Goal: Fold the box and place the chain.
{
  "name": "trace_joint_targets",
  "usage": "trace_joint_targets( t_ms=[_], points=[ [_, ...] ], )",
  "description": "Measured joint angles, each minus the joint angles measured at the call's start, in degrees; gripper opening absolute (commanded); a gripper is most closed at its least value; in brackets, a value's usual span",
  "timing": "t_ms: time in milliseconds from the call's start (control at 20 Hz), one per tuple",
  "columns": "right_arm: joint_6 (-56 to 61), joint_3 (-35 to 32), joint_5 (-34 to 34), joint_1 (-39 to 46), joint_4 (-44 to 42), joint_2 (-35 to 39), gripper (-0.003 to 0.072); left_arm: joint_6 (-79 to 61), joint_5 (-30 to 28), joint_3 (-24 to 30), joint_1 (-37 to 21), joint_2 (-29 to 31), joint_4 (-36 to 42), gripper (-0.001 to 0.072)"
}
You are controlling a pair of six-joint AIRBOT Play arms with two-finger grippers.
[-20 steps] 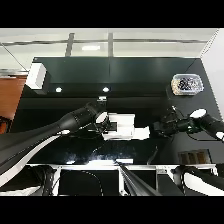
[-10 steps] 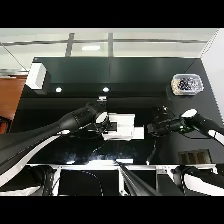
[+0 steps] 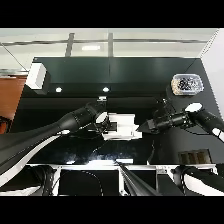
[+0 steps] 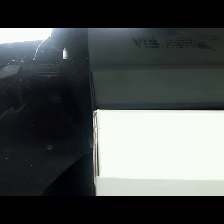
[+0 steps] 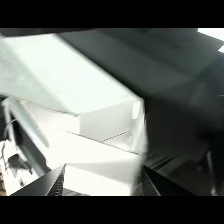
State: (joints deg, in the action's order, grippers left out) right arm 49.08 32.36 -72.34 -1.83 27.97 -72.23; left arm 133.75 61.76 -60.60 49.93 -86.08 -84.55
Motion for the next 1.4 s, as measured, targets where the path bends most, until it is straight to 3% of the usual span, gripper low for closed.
trace_joint_targets(
  t_ms=[200, 250, 650, 1000, 1400],
  points=[
    [2.3, 0.3, 0.1, -2.9, -0.8, 0.3, 0.0541, 0.0, 0.0, 0.0, 0.0, 0.0, 0.0, 0.0029],
    [3.3, 0.4, 0.9, -3.7, -0.9, 0.4, 0.0511, 0.0, 0.0, 0.0, 0.0, 0.0, 0.0, 0.0029],
    [12.5, 2.9, 7.6, -10.8, 0.2, 0.6, 0.0492, 0.0, 0.0, 0.0, 0.0, 0.0, 0.0, 0.0029],
    [33.4, 9.7, 14.4, -21.8, 17.9, 0.6, 0.0492, 0.0, 0.1, 0.0, 0.0, 0.0, 0.0, 0.0029],
    [57.5, 14.8, 15.6, -33.7, 39.8, 0.6, 0.0490, 0.0, 0.0, 0.0, 0.0, 0.0, 0.0, 0.0029]
  ],
)
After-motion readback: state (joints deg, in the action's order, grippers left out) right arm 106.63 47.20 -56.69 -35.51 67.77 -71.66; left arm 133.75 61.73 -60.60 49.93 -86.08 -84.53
